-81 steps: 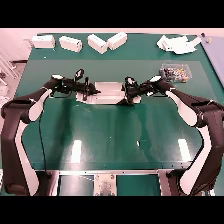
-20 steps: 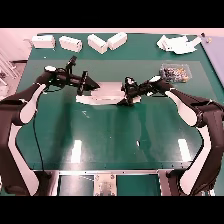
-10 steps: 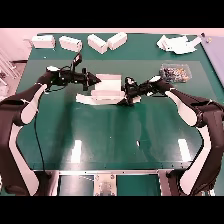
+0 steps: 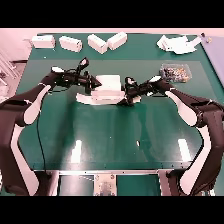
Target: Fold the box and place the chain.
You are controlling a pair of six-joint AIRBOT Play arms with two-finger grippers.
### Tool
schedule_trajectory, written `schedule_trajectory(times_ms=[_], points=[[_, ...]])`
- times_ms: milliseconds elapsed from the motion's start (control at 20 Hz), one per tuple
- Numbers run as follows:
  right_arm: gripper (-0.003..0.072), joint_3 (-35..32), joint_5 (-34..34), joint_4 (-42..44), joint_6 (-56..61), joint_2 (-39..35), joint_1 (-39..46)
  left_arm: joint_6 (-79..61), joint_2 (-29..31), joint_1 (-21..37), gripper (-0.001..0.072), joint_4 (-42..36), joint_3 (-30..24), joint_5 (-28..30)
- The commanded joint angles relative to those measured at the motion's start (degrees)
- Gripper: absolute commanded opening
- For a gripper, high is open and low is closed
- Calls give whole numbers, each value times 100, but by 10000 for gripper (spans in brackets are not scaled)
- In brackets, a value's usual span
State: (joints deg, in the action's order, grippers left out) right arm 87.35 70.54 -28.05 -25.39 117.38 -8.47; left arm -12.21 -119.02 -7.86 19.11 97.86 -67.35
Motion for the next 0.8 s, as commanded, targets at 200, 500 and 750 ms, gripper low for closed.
schedule_trajectory(times_ms=[200, 500, 750], points=[[563, -2, 2, 0, -17, -2, 0, 144, -9, -44, 20, 404, 4, 87], [563, -2, 2, 0, -17, -2, 0, -184, 205, -42, 21, 184, 48, 33], [563, -2, 2, -2, -17, -2, 0, -168, 503, 267, 368, 260, 212, -1134]])
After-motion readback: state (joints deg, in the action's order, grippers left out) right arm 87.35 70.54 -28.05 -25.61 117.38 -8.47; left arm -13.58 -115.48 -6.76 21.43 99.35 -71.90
